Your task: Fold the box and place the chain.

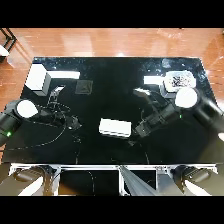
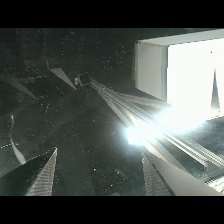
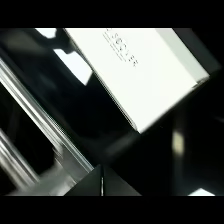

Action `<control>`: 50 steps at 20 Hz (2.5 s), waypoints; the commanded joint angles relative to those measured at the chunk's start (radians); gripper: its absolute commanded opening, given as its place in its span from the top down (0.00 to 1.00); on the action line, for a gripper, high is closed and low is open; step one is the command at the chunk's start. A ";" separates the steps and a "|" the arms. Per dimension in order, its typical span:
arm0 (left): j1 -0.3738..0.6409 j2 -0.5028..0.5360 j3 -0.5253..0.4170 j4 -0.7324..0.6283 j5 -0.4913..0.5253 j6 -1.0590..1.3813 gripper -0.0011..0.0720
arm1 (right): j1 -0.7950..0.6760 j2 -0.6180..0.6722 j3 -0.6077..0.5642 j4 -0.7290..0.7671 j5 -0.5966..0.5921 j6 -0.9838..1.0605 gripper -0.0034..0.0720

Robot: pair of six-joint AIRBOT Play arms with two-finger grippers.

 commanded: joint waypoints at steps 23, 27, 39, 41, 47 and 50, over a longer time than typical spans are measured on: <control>0.000 -0.012 0.000 -0.024 0.024 0.000 0.13 | 0.115 -0.035 -0.285 0.530 -0.538 0.010 0.93; 0.000 -0.012 0.000 -0.024 0.024 0.000 0.13 | 0.144 -0.083 -0.285 0.528 -0.549 0.009 0.93; 0.000 -0.012 0.000 -0.024 0.027 0.000 0.13 | 0.150 -0.098 -0.285 0.464 -0.596 0.012 0.93; 0.000 -0.012 0.000 -0.024 0.027 0.000 0.13 | 0.150 -0.098 -0.285 0.464 -0.595 0.012 0.93; 0.000 -0.012 0.000 -0.024 0.027 0.001 0.13 | 0.150 -0.097 -0.283 0.472 -0.575 0.010 0.93; 0.000 -0.012 0.000 -0.024 0.026 0.003 0.13 | 0.147 -0.084 -0.235 0.477 -0.475 -0.019 0.93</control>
